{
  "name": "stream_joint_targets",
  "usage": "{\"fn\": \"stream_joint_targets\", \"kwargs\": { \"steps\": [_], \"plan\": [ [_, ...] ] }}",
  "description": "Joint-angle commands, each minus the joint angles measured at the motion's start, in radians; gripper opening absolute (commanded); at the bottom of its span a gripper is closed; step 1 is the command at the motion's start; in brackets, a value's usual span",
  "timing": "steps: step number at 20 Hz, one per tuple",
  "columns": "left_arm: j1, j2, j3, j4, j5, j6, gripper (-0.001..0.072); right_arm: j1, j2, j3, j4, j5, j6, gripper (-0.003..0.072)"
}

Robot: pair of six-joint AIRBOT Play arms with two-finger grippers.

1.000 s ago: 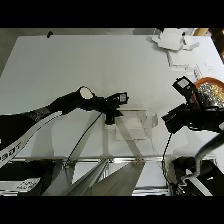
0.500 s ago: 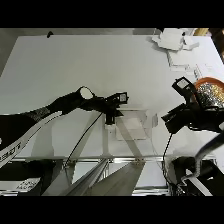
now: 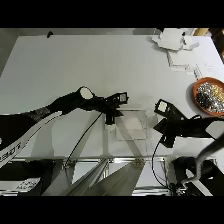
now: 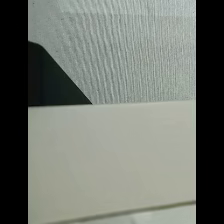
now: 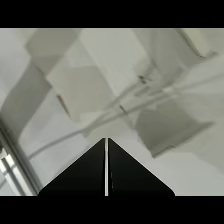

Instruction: Fold the box and place the chain.

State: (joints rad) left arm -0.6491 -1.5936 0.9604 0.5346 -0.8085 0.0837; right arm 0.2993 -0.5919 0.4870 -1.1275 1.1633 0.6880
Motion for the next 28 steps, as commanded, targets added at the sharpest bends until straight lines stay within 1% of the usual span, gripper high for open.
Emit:
{"fn": "stream_joint_targets", "kwargs": {
  "steps": [1, 3, 4, 5, 6, 7, 8, 10, 13, 16, 20, 23, 27, 28],
  "plan": [
    [-0.001, 0.0, -0.001, 0.0, -0.003, 0.0, 0.0009, 0.001, -0.003, -0.064, 0.084, -0.036, -0.173, 0.0018],
    [-0.001, 0.0, -0.001, 0.0, -0.004, 0.0, 0.0009, 0.006, -0.002, -0.1, 0.068, -0.077, -0.233, 0.0019],
    [-0.001, 0.0, -0.001, 0.0, -0.004, 0.0, 0.0009, 0.033, 0.002, -0.123, 0.034, -0.098, -0.268, 0.0019],
    [-0.001, 0.0, -0.001, 0.0, -0.003, 0.0, 0.0009, 0.071, 0.009, -0.146, -0.009, -0.117, -0.291, 0.0073],
    [-0.001, 0.0, -0.001, 0.0, -0.004, 0.0, 0.0009, 0.108, 0.017, -0.169, -0.038, -0.136, -0.305, 0.0255],
    [-0.001, 0.0, -0.001, 0.0, -0.004, 0.0, 0.0009, 0.146, 0.03, -0.196, -0.064, -0.179, -0.304, 0.0481],
    [-0.001, 0.0, 0.0, 0.0, -0.003, 0.0, 0.0009, 0.179, 0.044, -0.225, -0.081, -0.233, -0.304, 0.0603],
    [-0.001, 0.0, -0.001, 0.0, -0.004, 0.0, 0.0009, 0.236, 0.064, -0.275, -0.1, -0.336, -0.304, 0.0603],
    [-0.001, 0.0, -0.001, 0.0, -0.004, 0.0, 0.0009, 0.296, 0.064, -0.323, -0.119, -0.442, -0.304, 0.0603],
    [-0.001, 0.0, -0.001, 0.0, -0.003, 0.0, 0.0009, 0.309, 0.048, -0.326, -0.154, -0.525, -0.304, 0.0603],
    [-0.001, 0.0, 0.0, 0.0, -0.003, 0.0, 0.0009, 0.309, -0.031, -0.326, -0.155, -0.609, -0.32, 0.0603],
    [-0.001, 0.0, -0.001, 0.0, -0.003, 0.0, 0.0009, 0.309, -0.036, -0.322, -0.152, -0.623, -0.341, 0.0603],
    [-0.001, 0.0, 0.0, 0.0, -0.003, 0.0, 0.0009, 0.306, -0.036, -0.249, -0.146, -0.549, -0.349, 0.0601],
    [-0.001, 0.0, 0.0, 0.0, -0.003, 0.0, 0.0009, 0.288, -0.036, -0.23, -0.124, -0.54, -0.35, 0.0601]
  ]
}}
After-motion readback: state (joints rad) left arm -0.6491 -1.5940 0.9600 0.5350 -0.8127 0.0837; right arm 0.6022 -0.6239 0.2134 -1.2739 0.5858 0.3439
